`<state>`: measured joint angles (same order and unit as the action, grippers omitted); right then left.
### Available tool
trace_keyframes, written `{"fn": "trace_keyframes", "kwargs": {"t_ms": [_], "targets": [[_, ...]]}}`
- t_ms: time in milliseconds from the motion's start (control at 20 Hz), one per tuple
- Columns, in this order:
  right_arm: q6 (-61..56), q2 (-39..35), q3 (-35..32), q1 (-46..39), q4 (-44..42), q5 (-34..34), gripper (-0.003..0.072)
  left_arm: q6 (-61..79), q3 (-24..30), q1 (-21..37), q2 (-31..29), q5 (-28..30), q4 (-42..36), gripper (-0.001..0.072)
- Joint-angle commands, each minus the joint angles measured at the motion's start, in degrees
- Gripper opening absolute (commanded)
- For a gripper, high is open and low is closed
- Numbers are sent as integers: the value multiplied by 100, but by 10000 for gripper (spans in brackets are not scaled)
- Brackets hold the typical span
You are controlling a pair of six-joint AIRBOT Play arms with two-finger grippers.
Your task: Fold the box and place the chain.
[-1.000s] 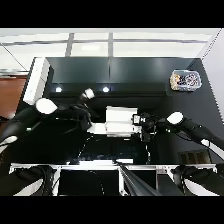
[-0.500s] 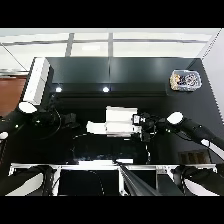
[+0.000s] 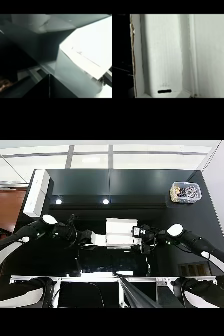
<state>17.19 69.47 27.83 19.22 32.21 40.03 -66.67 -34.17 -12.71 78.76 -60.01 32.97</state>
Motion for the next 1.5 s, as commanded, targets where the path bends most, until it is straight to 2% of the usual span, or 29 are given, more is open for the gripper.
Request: {"fn": "trace_keyframes", "kwargs": {"t_ms": [0,100,150,200,250,300,550,700,800,1150,1250,1450], "targets": [[2,0,2,7,-2,0,470,264,-166,-168,76,-20,-153,24],[0,0,2,7,0,0,470,527,-195,-168,76,-52,-227,28],[0,0,2,7,0,0,470,632,-232,-168,76,-72,-240,56],[0,0,2,7,0,0,470,643,-280,-168,76,-72,-238,273],[2,0,2,7,0,-2,470,638,-343,-168,76,-74,-236,616],[0,0,2,7,0,0,470,625,-420,-164,76,-118,-232,713],[0,0,2,7,0,0,470,599,-782,-203,76,-472,-188,709],[0,0,2,7,-2,-2,470,601,-909,-214,76,-723,-190,600],[0,0,2,7,-2,-2,470,629,-918,-282,76,-809,-153,601],[-2,0,2,7,-4,-15,470,669,-1012,-730,79,-496,-146,594],[-2,0,2,7,-4,-15,470,605,-1045,-811,79,-330,-149,489],[-2,0,2,7,-4,-15,470,192,-1305,-1071,76,-297,428,485]]}}
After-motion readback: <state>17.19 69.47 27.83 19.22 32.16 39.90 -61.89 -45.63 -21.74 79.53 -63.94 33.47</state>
